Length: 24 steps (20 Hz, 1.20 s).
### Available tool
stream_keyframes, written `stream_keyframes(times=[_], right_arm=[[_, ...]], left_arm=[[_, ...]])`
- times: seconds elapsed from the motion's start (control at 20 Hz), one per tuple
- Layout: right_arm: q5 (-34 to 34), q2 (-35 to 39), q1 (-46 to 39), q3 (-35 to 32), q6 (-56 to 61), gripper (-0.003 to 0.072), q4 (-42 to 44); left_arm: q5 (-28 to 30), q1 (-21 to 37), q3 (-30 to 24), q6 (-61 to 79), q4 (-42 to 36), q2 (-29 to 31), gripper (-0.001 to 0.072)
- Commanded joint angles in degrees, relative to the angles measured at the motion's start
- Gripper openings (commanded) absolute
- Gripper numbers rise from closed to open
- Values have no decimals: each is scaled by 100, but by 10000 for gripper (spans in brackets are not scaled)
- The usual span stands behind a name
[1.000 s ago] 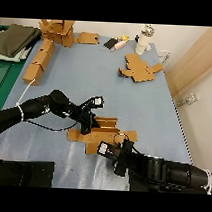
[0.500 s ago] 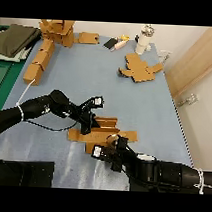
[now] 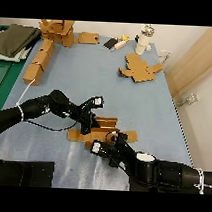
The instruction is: Fold the box.
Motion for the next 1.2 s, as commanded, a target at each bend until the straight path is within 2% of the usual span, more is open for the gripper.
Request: stream_keyframes(times=[0.0,0.05,0.1,0.25,0.5,0.85,1.05,1.15], right_arm=[[17,-2,-33,7,70,461,-188],[63,-2,-120,9,72,463,-181],[81,-2,-238,9,94,720,-74],[229,26,-688,7,-79,720,317],[476,85,-1152,-42,-713,720,271],[1034,1270,-1412,-774,-1073,720,334],[1438,1193,-1759,-861,-1484,720,396],[1853,1176,-2144,-861,-2288,720,879]], left_arm=[[7,0,0,2,0,-4,12],[4,0,0,2,0,-4,12],[7,0,0,2,0,-4,12],[2,0,0,2,0,-4,12],[4,0,0,2,0,-4,12],[7,0,0,2,0,-4,12],[7,0,0,2,0,-4,12],[4,0,0,2,0,-4,12]])
